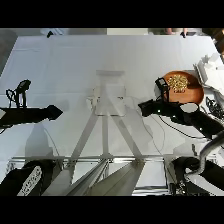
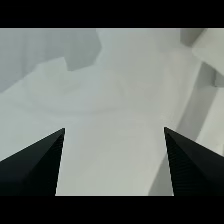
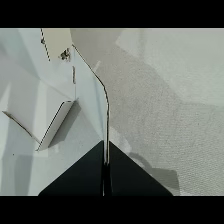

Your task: Fold the box and place the chain.

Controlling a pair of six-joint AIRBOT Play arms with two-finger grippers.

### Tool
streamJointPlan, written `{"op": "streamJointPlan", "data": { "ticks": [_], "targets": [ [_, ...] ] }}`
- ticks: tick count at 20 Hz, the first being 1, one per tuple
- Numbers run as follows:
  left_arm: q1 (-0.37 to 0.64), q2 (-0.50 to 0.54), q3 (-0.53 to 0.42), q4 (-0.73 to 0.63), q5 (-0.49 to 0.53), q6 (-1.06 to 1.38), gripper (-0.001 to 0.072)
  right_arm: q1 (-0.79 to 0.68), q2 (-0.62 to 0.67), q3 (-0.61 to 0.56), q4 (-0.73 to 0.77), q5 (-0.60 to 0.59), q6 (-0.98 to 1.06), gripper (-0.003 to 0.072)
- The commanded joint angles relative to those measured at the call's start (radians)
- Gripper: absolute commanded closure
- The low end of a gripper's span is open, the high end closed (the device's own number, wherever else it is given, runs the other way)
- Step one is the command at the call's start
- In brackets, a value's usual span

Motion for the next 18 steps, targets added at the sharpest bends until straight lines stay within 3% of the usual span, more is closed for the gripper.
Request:
{"op": "streamJointPlan", "data": {
  "ticks": [1,2,3,4,7,8,11,15,18],
  "targets": [
    [-0.001,-0.001,0.000,-0.107,0.001,0.002,0.0016,0.000,0.000,0.000,0.000,0.001,0.000,0.0678],
    [-0.001,-0.001,0.000,-0.120,0.008,0.003,0.0065,0.000,0.000,0.000,0.000,0.001,0.000,0.0678],
    [-0.001,-0.001,0.000,-0.130,0.032,0.024,0.0282,0.000,0.000,0.000,0.000,0.001,0.000,0.0678],
    [-0.001,-0.001,0.000,-0.147,0.051,0.096,0.0384,0.000,0.000,0.000,0.000,0.001,0.000,0.0678],
    [-0.001,-0.001,0.005,-0.199,0.073,0.277,0.0390,0.000,0.000,0.000,0.000,0.001,0.000,0.0678],
    [-0.001,-0.002,0.015,-0.183,0.097,0.276,0.0443,0.000,0.000,0.000,0.000,0.001,0.000,0.0678],
    [-0.004,-0.006,0.060,-0.107,0.150,0.277,0.0433,0.000,0.000,0.000,0.000,0.001,0.000,0.0678],
    [-0.047,-0.087,0.203,0.029,0.126,0.276,0.0428,0.000,0.000,0.000,0.000,0.000,0.000,0.0678],
    [-0.159,-0.222,0.353,0.108,0.114,0.275,0.0371,0.000,0.000,0.000,0.000,0.000,0.000,0.0678]
  ]
}}
